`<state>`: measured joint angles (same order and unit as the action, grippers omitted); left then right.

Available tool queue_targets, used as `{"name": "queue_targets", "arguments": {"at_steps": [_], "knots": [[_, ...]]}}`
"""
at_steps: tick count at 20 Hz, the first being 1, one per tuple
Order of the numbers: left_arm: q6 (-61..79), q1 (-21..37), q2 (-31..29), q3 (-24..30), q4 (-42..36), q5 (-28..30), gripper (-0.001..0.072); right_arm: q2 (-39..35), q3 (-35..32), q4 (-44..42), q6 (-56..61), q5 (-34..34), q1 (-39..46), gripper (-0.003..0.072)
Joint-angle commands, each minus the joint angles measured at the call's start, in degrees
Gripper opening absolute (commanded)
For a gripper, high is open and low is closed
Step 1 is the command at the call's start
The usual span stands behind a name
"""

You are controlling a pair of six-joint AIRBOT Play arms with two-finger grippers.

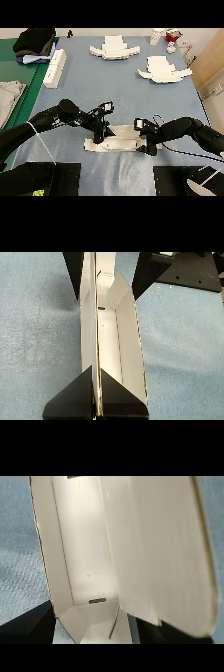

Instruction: Fold the box.

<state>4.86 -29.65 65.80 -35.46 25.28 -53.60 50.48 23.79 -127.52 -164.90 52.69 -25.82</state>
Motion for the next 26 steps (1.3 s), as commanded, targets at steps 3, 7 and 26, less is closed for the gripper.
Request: {"name": "queue_targets", "arguments": {"at_steps": [3, 7, 26], "knots": [[0.0, 0.0, 0.0, 0.0, 0.0, 0.0, 0.0012, 0.0, 0.1, 0.2, -0.1, -0.4, 0.0, 0.0710], [0.0, 0.0, 0.0, 0.0, 0.0, 0.0, 0.0013, 0.0, -0.3, 0.2, -1.0, -0.1, -2.6, 0.0710], [0.0, 0.0, 0.0, 0.0, 0.0, 0.0, 0.0012, -0.1, -3.5, 1.5, -5.5, -7.2, -4.8, 0.0689]]}}
